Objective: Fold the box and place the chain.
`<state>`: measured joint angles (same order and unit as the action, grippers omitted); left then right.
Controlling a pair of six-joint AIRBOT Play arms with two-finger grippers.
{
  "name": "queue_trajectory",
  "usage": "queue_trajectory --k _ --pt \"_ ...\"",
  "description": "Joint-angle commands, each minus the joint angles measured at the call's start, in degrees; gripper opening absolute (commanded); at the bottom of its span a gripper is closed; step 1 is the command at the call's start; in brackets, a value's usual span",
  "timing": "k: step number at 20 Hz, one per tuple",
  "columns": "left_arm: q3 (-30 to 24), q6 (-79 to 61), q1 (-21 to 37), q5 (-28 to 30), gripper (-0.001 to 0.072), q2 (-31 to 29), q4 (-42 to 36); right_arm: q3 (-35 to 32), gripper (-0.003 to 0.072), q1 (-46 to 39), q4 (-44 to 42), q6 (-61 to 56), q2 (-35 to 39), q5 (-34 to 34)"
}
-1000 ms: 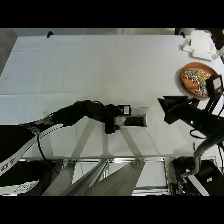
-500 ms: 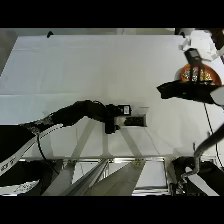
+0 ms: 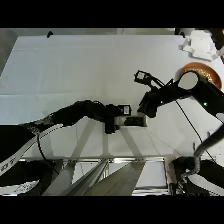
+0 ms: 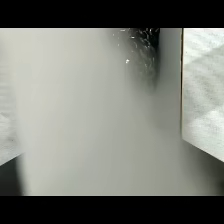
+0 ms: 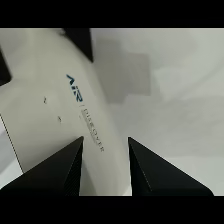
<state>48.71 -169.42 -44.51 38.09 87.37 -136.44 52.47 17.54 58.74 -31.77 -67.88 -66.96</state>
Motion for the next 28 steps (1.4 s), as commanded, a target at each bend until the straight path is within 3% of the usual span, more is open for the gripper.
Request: queue_trajectory --k 1,6,11,16,21,28 --pt "0.0 0.0 0.0 0.0 0.0336 0.0 0.0 0.2 0.0322 1.2 1.6 3.2 -0.6 -4.8" --pt "0.0 0.0 0.0 0.0 0.0336 0.0 0.0 -0.4 0.0319 1.2 0.4 3.2 1.3 -7.7" --pt "0.0 0.0 0.0 0.0 0.0336 0.0 0.0 -4.7 0.032 2.3 1.2 3.4 2.4 -6.3" --pt "0.0 0.0 0.0 0.0 0.0336 0.0 0.0 -7.4 0.032 5.9 2.0 3.3 3.3 -1.4" --pt "0.0 0.0 0.0 0.0 0.0336 0.0 0.0 -8.8 0.032 7.1 4.6 3.1 10.6 4.4" --pt "0.0 0.0 0.0 0.0 0.0336 0.0 0.0 -20.3 0.0321 7.2 4.4 3.8 18.4 13.2"
